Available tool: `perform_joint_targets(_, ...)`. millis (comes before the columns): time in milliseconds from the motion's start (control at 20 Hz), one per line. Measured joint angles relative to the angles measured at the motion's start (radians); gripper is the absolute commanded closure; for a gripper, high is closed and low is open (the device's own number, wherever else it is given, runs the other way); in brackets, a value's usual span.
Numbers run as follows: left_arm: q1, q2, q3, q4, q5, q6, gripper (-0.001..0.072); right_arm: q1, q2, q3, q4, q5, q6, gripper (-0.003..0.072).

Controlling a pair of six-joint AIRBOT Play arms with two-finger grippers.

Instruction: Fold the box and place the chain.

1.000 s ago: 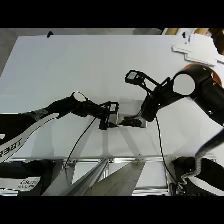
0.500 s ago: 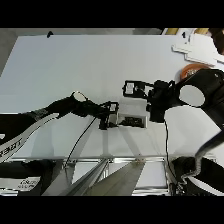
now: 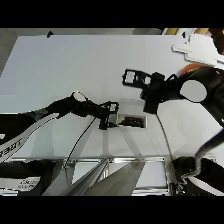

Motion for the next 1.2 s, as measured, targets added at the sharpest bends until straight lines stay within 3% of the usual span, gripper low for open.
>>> perform_joint_targets(100, 0.000, 0.000, 0.000, 0.000, 0.000, 0.000, 0.0503, -0.034, -0.048, 0.000, 0.030, -0.048, 0.031, 0.0620)
perform_joint_targets(200, 0.000, 0.000, 0.000, 0.000, 0.000, 0.000, 0.0503, -0.055, -0.097, 0.000, 0.048, -0.050, 0.031, 0.0503)
perform_joint_targets(600, 0.000, 0.000, 0.000, 0.000, 0.000, 0.000, 0.0503, -0.075, -0.122, -0.076, 0.188, 0.035, -0.144, 0.0479)
perform_joint_targets(800, 0.000, 0.000, 0.000, 0.000, 0.000, 0.000, 0.0503, -0.071, -0.059, -0.108, 0.234, 0.062, -0.192, 0.0383)
perform_joint_targets(1200, 0.000, 0.000, 0.000, 0.000, 0.000, 0.000, 0.0503, -0.071, 0.001, -0.191, 0.307, 0.127, -0.216, 0.0384)
